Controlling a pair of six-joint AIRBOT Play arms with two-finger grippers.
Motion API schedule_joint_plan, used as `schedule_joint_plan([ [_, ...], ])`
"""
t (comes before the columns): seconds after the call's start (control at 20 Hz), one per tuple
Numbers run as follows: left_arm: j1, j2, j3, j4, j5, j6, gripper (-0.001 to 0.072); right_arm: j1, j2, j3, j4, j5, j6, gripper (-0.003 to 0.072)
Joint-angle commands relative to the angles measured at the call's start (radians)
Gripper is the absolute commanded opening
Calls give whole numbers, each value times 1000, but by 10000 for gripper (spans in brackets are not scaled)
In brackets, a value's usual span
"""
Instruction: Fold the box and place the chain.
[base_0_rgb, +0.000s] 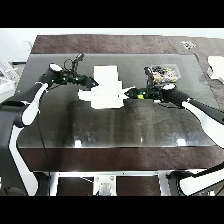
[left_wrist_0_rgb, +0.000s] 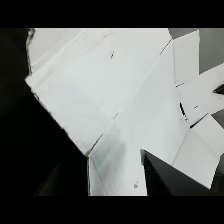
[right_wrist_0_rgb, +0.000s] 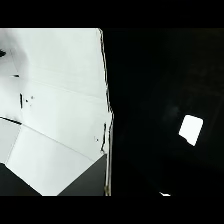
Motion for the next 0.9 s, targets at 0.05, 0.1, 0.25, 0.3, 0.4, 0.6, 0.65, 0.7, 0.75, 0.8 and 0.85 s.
schedule_joint_plan([
  [0.05, 0, -2, 1, -25, -6, 12, 532, 0, 0, 1, 0, 0, -3, 14],
  [0.1, -1, -3, 1, -26, -14, 19, 489, 0, 0, 1, 0, 0, -3, 14],
  [0.25, -15, -3, 1, -25, -21, 35, 490, 0, 0, 1, 0, 0, -3, 14],
  [0.3, -19, -3, 1, -24, -21, 39, 490, 0, 0, 1, 0, 0, -2, 14],
  [0.4, -22, -3, 1, -23, -21, 45, 490, 0, 0, 1, 0, 0, -3, 14],
  [0.6, -22, -3, 1, -21, -18, 45, 489, 0, 0, 1, 0, 0, -3, 14],
  [0.65, -22, -3, 1, -21, -18, 46, 488, 0, 0, 1, 0, 0, -3, 14],
  [0.7, -22, -3, 1, -21, -16, 46, 486, 0, 0, 1, 0, 0, -3, 15],
  [0.75, -22, -3, 1, -20, -13, 47, 379, 0, 0, 1, 0, 0, -2, 14],
  [0.8, -22, -3, 1, -20, -11, 53, 360, 0, 0, 1, 0, 0, -3, 14],
  [0.85, -22, -3, 1, -20, -11, 53, 359, 0, 0, 1, 0, 0, -2, 14],
])
